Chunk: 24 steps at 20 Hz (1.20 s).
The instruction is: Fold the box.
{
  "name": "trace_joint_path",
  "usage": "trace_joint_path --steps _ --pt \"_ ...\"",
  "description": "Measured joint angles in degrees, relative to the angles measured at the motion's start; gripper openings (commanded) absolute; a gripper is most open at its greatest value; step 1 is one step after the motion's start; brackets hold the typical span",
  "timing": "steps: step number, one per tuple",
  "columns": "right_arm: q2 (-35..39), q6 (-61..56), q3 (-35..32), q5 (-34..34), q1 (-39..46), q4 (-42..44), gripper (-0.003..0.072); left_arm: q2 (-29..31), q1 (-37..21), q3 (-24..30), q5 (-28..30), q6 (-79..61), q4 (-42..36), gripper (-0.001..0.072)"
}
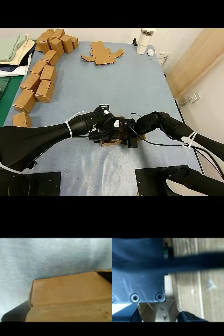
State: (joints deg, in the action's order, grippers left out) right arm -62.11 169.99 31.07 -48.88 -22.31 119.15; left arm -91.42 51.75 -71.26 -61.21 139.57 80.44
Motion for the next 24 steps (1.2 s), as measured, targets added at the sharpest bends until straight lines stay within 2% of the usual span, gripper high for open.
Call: trace_joint_path --steps 9,24 --pt "0.0 -0.4 0.0 0.0 0.1 -0.2 0.0504 0.1 -3.4 -5.4 -8.6 0.1 -0.4 0.0432" --pt "0.0 -0.2 0.0 -0.1 0.1 -0.3 0.0504 0.1 -15.0 -6.4 -17.9 -12.3 -17.8 0.0432"
